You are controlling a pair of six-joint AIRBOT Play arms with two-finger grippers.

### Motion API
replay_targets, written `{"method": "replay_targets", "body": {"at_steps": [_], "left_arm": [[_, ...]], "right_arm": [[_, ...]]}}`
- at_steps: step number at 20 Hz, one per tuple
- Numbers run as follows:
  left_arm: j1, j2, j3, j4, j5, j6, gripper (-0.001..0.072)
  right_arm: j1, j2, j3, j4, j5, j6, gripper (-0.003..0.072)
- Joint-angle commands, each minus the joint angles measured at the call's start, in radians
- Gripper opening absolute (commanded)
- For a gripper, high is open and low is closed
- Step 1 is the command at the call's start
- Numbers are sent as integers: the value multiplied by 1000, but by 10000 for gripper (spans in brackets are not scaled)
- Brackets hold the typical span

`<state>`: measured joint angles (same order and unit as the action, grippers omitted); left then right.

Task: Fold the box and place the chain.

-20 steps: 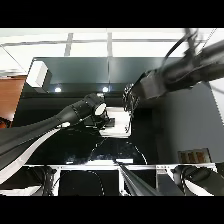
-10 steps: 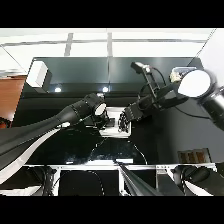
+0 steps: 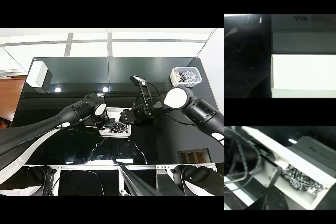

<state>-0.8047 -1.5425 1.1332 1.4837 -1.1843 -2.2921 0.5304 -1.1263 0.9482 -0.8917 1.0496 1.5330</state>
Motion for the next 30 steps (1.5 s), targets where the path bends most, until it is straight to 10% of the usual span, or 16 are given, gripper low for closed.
{"method": "replay_targets", "body": {"at_steps": [1,11,12,14,19,25,28,30], "left_arm": [[0,0,0,-1,3,0,27],[1,0,6,-30,2,-11,30],[0,0,17,-28,-6,-25,107],[-8,14,48,-4,-32,-27,585],[-38,196,46,183,-66,31,603],[196,544,-339,212,47,100,603],[434,720,-624,-215,332,568,601],[533,735,-739,-533,328,1123,601]], "right_arm": [[-35,-4,-7,-93,41,0,262],[-181,12,-7,-315,137,-24,261],[-182,12,-7,-316,137,-27,261],[-182,12,-7,-316,137,-31,261],[-182,12,-7,-317,137,-30,261],[-190,12,-7,-453,222,-22,261],[-212,12,-7,-463,247,2,261],[-211,12,-7,-461,230,26,261]]}}
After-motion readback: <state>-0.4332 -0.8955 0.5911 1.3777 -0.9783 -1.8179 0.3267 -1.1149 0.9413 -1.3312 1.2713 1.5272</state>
